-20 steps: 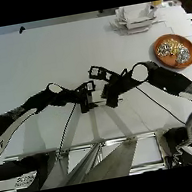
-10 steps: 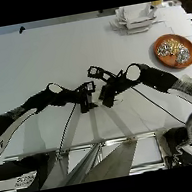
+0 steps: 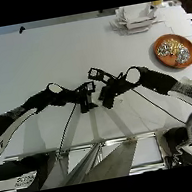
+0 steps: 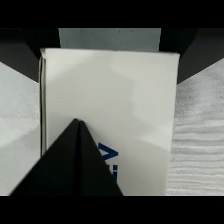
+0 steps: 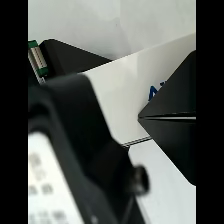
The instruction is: Fold the box and place the chain.
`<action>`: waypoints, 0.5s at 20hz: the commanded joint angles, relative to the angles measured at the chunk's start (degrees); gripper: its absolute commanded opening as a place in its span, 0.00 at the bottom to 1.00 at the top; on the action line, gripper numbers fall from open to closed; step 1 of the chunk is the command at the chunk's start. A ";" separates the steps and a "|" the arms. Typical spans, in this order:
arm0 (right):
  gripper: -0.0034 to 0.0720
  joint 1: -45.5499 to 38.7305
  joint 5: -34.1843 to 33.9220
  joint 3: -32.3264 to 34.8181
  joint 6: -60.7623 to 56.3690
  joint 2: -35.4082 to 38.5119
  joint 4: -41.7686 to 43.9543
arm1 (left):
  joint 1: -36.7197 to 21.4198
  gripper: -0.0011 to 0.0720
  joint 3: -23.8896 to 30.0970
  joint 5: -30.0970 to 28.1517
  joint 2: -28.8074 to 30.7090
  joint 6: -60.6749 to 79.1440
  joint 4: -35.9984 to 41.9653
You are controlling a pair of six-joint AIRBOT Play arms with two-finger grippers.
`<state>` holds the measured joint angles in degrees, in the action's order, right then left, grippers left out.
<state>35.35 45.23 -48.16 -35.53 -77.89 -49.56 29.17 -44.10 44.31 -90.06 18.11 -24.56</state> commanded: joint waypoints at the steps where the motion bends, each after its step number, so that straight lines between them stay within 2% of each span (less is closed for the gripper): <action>1: 0.07 -0.52 -2.38 0.07 0.00 2.54 -0.09 | -0.02 0.23 0.02 0.09 0.02 0.28 -0.13; 6: 0.07 -5.16 -2.01 0.07 -0.20 7.45 -0.20 | -0.02 0.23 0.02 0.07 0.02 0.28 -0.13; 10: 0.07 -10.03 5.01 0.11 -0.52 8.96 -2.38 | -0.02 0.23 0.02 0.09 0.02 0.28 -0.13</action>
<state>28.25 45.76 -48.03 -35.73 -70.19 -50.59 29.17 -44.10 44.40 -90.08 18.28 -24.53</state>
